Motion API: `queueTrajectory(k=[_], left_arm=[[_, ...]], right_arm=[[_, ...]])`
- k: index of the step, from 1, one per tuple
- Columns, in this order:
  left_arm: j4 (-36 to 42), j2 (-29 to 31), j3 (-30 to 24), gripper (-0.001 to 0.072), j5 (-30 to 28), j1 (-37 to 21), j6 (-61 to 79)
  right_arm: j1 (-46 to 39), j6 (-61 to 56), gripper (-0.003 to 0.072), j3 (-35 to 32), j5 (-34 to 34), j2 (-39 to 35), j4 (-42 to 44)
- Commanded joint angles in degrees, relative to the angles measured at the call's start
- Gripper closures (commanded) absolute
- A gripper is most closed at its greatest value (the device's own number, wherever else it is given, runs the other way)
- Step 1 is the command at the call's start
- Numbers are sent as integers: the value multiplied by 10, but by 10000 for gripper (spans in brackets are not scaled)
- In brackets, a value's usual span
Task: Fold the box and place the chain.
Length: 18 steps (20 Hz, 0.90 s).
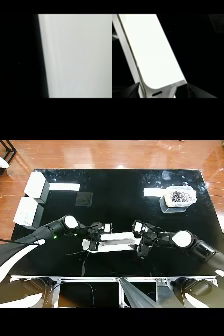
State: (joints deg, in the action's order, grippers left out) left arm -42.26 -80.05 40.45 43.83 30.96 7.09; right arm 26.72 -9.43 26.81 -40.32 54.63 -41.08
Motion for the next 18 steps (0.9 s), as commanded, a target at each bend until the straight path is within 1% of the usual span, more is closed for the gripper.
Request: queueTrajectory(k=[1, 6, 9, 12, 18], left_arm=[[1, 0, 1, 690, -6, 0, 0], [1, 0, 1, 690, -6, 0, 0], [1, 0, 1, 690, -5, 0, 0], [1, 0, 1, 690, -5, 0, 0], [1, 0, 0, 690, -2, 0, 0]], right_arm=[[-11, 52, -12, 4, -62, 24, 55], [24, 85, -11, 4, -55, 54, 48], [24, 111, -12, 4, -24, 90, 35], [24, 143, -11, 4, -19, 114, 36], [24, 175, -11, 4, -9, 120, 53]])
